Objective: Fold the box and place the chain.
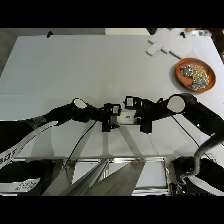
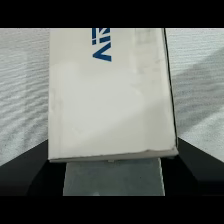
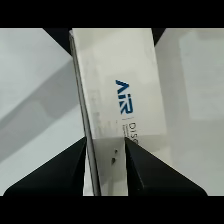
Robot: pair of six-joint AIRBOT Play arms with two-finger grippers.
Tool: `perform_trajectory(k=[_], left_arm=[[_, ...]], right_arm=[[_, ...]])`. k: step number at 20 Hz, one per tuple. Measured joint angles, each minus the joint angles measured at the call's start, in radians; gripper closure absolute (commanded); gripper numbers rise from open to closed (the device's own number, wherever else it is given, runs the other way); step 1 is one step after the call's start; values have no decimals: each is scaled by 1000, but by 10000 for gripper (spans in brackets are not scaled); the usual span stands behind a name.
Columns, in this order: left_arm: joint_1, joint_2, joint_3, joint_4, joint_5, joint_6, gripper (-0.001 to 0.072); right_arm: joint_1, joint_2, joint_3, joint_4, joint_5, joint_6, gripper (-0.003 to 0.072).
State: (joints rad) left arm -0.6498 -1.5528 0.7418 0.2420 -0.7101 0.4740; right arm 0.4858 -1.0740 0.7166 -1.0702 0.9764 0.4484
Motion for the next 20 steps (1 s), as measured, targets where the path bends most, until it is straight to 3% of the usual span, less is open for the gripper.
perform_trajectory(k=[5, 7, 12, 20], left_arm=[[0, 0, 0, -1, 1, -2, 698], [0, 0, 0, -1, 2, -2, 698], [0, 0, 0, -2, 2, -3, 698], [0, 0, 0, -2, 3, -3, 698]], right_arm=[[-1, 66, 0, 89, -30, -2, 403], [-1, 77, 0, 167, -51, -6, 671], [-1, 17, -2, 326, -77, -51, 674], [-2, -100, -30, 360, -77, -64, 673]])
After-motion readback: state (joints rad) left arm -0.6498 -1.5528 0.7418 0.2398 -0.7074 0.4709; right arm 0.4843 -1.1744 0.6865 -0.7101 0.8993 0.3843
